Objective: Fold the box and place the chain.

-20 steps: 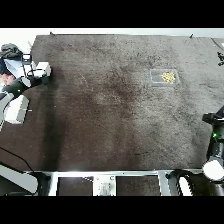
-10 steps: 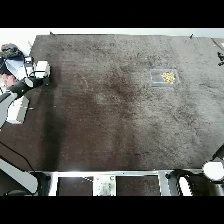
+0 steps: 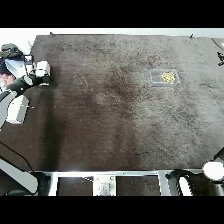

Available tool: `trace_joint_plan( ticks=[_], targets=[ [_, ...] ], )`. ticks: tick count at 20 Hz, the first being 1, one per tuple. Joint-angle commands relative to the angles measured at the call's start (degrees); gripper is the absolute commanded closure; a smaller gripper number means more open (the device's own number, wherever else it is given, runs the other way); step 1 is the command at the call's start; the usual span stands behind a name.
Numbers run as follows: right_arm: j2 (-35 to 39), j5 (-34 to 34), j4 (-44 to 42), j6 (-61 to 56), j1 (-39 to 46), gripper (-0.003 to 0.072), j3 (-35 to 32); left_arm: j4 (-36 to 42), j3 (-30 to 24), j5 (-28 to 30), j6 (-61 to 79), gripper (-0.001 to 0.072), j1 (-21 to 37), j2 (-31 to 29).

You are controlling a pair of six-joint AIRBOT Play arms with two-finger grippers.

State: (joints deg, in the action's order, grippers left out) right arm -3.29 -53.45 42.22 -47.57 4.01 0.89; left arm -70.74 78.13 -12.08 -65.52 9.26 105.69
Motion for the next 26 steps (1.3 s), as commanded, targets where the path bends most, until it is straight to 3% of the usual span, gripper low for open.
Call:
trace_joint_plan(
  ticks=[1,3,10,11,13,17,20,26],
  targets=[
    [0.0,-0.2,0.0,0.0,0.0,0.0674,0.0,0.0,0.5,-1.5,0.0,-0.0011,0.0,-3.6],
    [0.0,-0.2,0.0,0.0,0.0,0.0674,0.0,0.0,0.5,-2.7,0.0,-0.0011,0.0,-6.8],
    [0.0,-0.2,0.0,0.0,0.0,0.0674,0.0,1.3,0.4,-16.5,-3.3,-0.0011,0.0,-24.1],
    [0.0,-0.2,0.0,0.0,0.0,0.0674,0.0,3.1,0.0,-17.7,-3.2,0.0151,0.0,-27.4],
    [0.0,-0.2,0.0,0.0,0.0,0.0675,0.0,7.6,-2.2,-17.0,-3.0,0.0675,0.0,-34.0],
    [0.0,-0.2,0.0,0.0,0.0,0.0675,0.0,19.4,-13.0,-13.3,7.7,0.0698,-0.2,-49.2],
    [0.0,-0.2,0.0,0.0,0.0,0.0674,0.0,28.9,-25.9,-11.9,23.8,0.0700,-0.2,-61.3],
    [0.0,-0.2,0.0,0.0,0.0,0.0674,0.0,43.0,-55.3,-1.2,44.9,0.0704,-0.2,-85.0]
  ],
)
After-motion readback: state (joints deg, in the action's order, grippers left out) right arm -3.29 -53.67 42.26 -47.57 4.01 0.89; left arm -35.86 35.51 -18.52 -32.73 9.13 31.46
